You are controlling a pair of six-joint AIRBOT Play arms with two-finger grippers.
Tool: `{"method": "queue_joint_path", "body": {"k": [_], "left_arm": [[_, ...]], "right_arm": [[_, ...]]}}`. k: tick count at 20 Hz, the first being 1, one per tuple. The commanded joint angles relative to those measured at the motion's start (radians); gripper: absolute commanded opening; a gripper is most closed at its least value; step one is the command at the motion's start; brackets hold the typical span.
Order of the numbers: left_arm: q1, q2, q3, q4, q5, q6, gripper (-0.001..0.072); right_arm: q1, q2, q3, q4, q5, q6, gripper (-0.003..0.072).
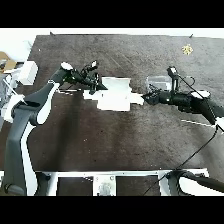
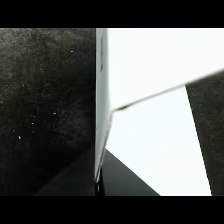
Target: Fold the box and place the chain.
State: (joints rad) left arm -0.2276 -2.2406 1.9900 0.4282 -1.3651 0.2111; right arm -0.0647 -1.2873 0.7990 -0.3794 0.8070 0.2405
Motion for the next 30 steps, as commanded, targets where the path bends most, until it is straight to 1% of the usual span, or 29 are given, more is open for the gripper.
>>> {"method": "queue_joint_path", "body": {"k": [1, 4, 5, 8, 11, 12, 13, 16, 18, 20, 22, 24, 30], "left_arm": [[0.001, -0.002, -0.026, 0.002, 0.036, 0.053, 0.0005], [0.001, -0.002, -0.071, 0.002, 0.075, 0.07, 0.0005], [0.001, -0.002, -0.081, 0.002, 0.086, 0.072, 0.0004], [0.001, -0.002, -0.093, 0.001, 0.13, 0.08, 0.0004], [0.001, -0.002, -0.119, 0.002, 0.162, 0.087, 0.0004], [0.001, -0.002, -0.126, 0.003, 0.161, 0.089, 0.0004], [0.001, -0.001, -0.132, 0.005, 0.166, 0.097, 0.0004], [0.001, -0.001, -0.132, 0.007, 0.158, 0.094, 0.0006], [0.001, -0.001, -0.132, 0.008, 0.149, 0.092, 0.0008], [0.001, -0.001, -0.132, 0.01, 0.148, 0.092, 0.0009], [0.001, -0.001, -0.132, 0.01, 0.142, 0.092, 0.0009], [0.001, -0.001, -0.132, 0.01, 0.143, 0.093, 0.0009], [0.001, -0.001, -0.132, 0.006, 0.146, 0.093, 0.001]], "right_arm": [[0.061, 0.001, 0.001, -0.018, -0.02, -0.074, 0.0416], [0.111, 0.0, 0.001, -0.055, -0.132, -0.072, 0.0417], [0.121, 0.0, 0.001, -0.056, -0.147, -0.073, 0.0417], [0.129, 0.0, 0.001, -0.089, -0.134, -0.097, 0.0418], [0.129, 0.0, 0.001, -0.089, -0.119, -0.158, 0.0422], [0.129, -0.002, 0.001, -0.089, -0.111, -0.176, 0.0533], [0.129, -0.004, 0.001, -0.089, -0.111, -0.181, 0.0571], [0.131, -0.035, 0.001, -0.089, -0.098, -0.262, 0.0569], [0.142, -0.073, 0.001, -0.088, -0.095, -0.303, 0.0588], [0.155, -0.101, 0.001, -0.084, -0.097, -0.386, 0.0588], [0.173, -0.104, 0.001, -0.079, -0.096, -0.491, 0.0589], [0.193, -0.104, 0.001, -0.044, -0.098, -0.567, 0.0589], [0.238, -0.105, 0.001, -0.043, -0.116, -0.699, 0.0587]]}}
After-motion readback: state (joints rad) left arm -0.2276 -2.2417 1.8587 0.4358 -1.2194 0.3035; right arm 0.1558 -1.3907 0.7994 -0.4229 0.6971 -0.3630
